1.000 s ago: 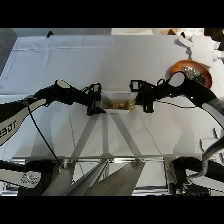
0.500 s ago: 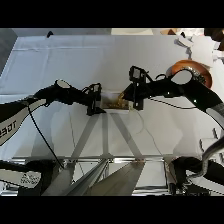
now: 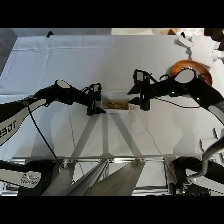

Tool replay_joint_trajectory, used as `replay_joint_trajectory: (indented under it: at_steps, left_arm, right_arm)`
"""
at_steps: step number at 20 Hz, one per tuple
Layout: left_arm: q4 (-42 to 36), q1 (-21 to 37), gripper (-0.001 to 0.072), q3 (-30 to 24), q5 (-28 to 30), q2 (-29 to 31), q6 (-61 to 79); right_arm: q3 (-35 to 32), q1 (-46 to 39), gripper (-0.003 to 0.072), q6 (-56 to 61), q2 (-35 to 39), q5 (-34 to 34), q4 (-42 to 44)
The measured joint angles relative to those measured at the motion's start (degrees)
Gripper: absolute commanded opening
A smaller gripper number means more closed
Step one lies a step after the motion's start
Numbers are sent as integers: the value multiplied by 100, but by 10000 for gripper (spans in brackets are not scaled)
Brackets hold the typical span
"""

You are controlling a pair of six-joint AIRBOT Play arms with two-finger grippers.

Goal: Fold the box and place the chain.

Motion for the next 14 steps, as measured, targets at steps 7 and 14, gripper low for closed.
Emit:
replay_joint_trajectory:
  at_steps: [7, 14]
  left_arm:
    - [0, 0, 326, 0, 0, 0, 2]
    - [-2, 0, 326, 0, 0, 0, 0]
  right_arm:
    - [-66, -463, 378, -22, -61, 155, -179]
    - [-393, -476, 375, -442, -496, -125, -219]
